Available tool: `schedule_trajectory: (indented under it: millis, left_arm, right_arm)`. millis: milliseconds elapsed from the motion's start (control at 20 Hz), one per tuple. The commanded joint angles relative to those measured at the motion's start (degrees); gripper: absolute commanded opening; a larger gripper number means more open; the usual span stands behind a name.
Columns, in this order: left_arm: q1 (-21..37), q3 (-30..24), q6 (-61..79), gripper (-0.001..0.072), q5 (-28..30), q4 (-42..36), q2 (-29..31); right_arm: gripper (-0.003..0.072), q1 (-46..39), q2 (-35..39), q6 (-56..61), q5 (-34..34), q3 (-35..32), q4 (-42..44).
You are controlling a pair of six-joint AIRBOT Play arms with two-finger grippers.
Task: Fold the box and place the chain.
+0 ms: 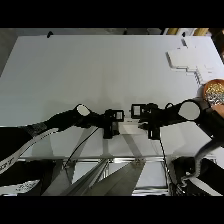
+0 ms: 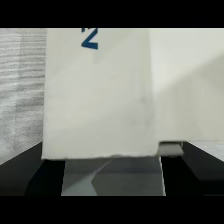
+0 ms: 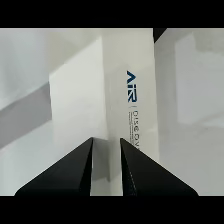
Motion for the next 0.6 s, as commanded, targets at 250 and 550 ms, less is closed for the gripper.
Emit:
schedule_trajectory:
  millis: [250, 550]
  left_arm:
    - [0.0, 0.02, 0.0, 0.0253, 0.0, 0.0, 0.02]
    - [0.0, 0.04, 0.0, 0.0253, 0.0, 0.0, 0.02]
  right_arm:
    - [0.0249, 0.07, 1.68, -2.78, -1.55, -1.7, 0.11]
    - [0.0246, 0.07, 1.68, -2.82, -6.05, -2.34, -0.46]
